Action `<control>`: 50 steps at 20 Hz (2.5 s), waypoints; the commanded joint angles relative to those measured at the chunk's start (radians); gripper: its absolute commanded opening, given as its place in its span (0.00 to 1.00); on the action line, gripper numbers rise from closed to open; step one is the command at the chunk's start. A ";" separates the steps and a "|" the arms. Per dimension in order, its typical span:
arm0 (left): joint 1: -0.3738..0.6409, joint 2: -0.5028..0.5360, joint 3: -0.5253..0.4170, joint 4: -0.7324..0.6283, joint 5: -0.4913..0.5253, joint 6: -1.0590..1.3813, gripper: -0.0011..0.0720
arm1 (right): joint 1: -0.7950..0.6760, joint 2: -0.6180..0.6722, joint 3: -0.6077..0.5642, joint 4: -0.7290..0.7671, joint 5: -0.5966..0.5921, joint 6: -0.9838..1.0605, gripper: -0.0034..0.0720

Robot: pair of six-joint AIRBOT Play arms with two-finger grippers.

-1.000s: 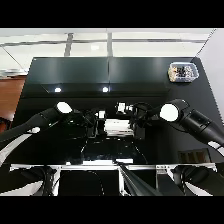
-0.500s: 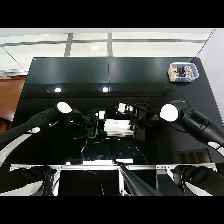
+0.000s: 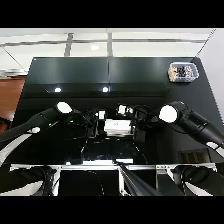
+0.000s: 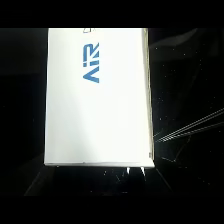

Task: Fold the box and place the chain.

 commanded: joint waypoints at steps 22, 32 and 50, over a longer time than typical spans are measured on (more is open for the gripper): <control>0.000 -0.001 0.000 0.000 0.000 0.001 0.50 | -0.195 -0.078 -0.205 0.779 -0.090 0.308 0.05; 0.000 0.000 0.000 -0.002 -0.026 -0.001 0.50 | -0.196 -0.147 -0.204 0.689 -0.085 0.319 0.06; -0.161 0.154 0.174 0.082 0.026 -0.383 0.98 | -0.705 0.376 -0.089 0.314 0.278 0.383 0.06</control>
